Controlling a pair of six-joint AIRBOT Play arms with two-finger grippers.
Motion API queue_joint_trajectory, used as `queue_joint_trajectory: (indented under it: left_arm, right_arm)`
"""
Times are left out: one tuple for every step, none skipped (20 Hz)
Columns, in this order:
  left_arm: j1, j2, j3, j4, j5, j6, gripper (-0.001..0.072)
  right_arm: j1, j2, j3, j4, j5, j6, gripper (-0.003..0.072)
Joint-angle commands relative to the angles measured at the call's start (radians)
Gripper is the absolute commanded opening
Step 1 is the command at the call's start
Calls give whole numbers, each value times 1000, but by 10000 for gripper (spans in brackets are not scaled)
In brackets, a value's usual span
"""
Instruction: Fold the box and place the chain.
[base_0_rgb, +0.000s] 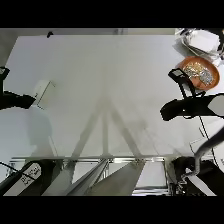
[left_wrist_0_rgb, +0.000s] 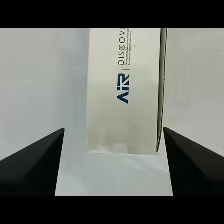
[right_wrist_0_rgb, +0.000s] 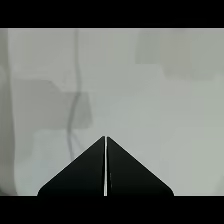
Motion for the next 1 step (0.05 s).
queue_joint_trajectory:
  left_arm:
    - [0, 4, 1, -1, 16, 0, 697]
  right_arm:
    - [-1, 0, 1, 0, 0, 0, 16]
